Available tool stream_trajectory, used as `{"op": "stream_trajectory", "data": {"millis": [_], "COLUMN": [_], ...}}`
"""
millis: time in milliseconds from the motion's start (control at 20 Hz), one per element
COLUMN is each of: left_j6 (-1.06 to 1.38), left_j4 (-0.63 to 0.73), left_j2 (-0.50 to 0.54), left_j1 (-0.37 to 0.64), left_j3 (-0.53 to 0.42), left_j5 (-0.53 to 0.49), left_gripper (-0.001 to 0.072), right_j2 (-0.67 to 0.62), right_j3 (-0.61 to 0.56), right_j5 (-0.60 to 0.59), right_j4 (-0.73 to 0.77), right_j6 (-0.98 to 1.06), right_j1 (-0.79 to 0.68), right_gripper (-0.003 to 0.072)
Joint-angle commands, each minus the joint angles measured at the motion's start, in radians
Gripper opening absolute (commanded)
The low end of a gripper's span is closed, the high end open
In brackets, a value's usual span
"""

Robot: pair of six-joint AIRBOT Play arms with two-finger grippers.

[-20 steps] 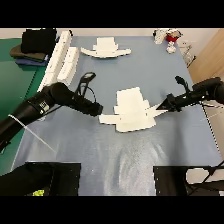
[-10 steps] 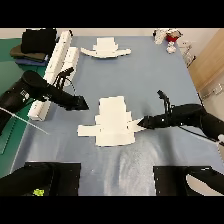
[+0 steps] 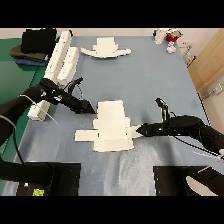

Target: Fold the box.

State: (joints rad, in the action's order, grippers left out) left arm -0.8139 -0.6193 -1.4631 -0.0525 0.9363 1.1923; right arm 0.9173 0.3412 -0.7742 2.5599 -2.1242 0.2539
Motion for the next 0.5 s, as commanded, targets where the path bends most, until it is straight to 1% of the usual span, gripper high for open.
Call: {"op": "stream_trajectory", "data": {"millis": [0,150,300,350,400,450], "left_j6": [0.064,0.1,0.111,0.119,0.137,0.156], "left_j4": [0.045,0.044,0.045,0.045,0.044,0.043], "left_j2": [-0.144,-0.241,-0.298,-0.307,-0.311,-0.311], "left_j1": [0.0,-0.032,-0.074,-0.087,-0.099,-0.109], "left_j3": [0.081,0.189,0.276,0.294,0.304,0.305], "left_j5": [-0.002,0.071,0.14,0.169,0.206,0.237], "left_gripper": [0.0413,0.0412,0.0411,0.0342,0.0242,0.023], "right_j2": [-0.004,-0.004,-0.004,-0.004,-0.004,-0.004], "right_j3": [-0.006,-0.006,-0.006,-0.006,-0.006,-0.006], "right_j5": [0.005,0.002,-0.015,-0.016,-0.016,-0.016], "right_j4": [0.0,0.0,-0.002,-0.004,-0.005,-0.005], "right_j6": [0.007,0.021,0.029,0.031,0.031,0.031], "right_j1": [0.004,0.004,0.004,0.004,0.004,0.004], "right_gripper": [0.0002,0.0002,0.0002,0.0001,0.0002,0.0002]}}
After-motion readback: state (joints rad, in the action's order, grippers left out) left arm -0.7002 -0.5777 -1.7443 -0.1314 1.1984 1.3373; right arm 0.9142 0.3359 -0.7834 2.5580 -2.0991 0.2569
